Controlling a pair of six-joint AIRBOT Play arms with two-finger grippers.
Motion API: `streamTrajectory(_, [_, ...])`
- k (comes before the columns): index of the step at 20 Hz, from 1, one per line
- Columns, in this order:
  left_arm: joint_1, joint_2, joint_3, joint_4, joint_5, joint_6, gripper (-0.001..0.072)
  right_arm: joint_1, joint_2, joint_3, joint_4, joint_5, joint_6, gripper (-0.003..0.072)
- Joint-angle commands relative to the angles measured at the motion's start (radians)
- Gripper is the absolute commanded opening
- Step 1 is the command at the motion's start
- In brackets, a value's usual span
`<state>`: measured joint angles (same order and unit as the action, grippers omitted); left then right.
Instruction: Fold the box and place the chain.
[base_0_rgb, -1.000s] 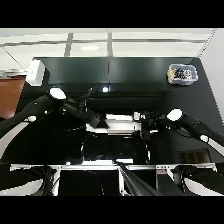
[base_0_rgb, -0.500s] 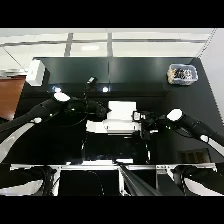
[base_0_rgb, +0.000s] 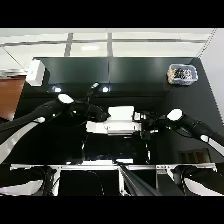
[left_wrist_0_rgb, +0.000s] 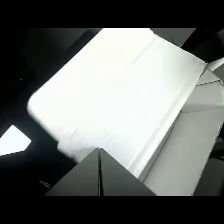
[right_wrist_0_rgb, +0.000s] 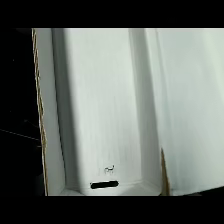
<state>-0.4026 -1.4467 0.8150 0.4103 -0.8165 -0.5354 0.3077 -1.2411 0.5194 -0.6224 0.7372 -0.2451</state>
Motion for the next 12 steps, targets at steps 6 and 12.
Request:
streamTrajectory(6, [0.122,0.338,-0.129,0.159,-0.043,-0.001,0.0025,0.000,-0.001,0.000,0.001,-0.001,0.002,0.0136])
streamTrajectory(12, [0.076,0.286,-0.179,0.302,-0.087,0.629,0.0717,0.000,-0.001,0.000,0.001,-0.001,0.002,0.0136])
